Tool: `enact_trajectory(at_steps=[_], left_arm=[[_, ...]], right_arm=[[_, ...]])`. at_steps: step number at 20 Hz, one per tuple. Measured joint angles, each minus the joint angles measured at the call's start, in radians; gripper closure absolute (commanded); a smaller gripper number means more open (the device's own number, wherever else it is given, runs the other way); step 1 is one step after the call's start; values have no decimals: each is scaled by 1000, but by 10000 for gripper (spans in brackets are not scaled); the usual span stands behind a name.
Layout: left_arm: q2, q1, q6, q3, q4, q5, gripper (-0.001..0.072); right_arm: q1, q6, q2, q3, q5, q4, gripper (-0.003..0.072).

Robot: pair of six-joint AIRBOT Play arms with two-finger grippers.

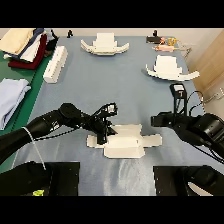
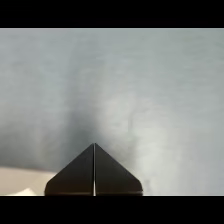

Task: Fold the box.

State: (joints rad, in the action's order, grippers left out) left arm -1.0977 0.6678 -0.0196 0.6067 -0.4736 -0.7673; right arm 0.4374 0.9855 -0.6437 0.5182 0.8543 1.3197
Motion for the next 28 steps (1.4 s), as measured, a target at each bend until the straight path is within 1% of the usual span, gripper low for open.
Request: enact_trajectory(at_steps=[3,6,7,8,9,10,12,16,19,22,26,28], left_arm=[[0,0,-2,0,1,0,696],[0,0,-3,0,2,0,695],[0,0,-3,0,2,0,696],[0,0,-3,0,2,0,695],[0,0,-3,0,2,0,695],[0,0,-3,0,2,0,695],[0,0,-3,0,3,1,696],[0,0,-3,0,3,0,696],[0,0,-4,0,3,0,696],[0,0,-4,0,3,0,696],[0,-1,-4,0,3,0,695],[0,-1,-4,0,3,0,695]], right_arm=[[90,167,2,-2,52,179,686],[290,321,11,-21,91,311,681],[374,353,12,-34,99,327,555],[450,376,11,-48,105,330,249],[520,393,8,-64,108,315,132],[584,409,1,-82,106,279,133],[660,423,-22,-108,92,184,135],[718,401,-90,-130,49,13,138],[731,278,-119,-129,27,-109,138],[737,114,-119,-108,29,-202,138],[739,-86,-108,-89,79,-276,135],[739,-145,-106,-84,101,-293,133]])
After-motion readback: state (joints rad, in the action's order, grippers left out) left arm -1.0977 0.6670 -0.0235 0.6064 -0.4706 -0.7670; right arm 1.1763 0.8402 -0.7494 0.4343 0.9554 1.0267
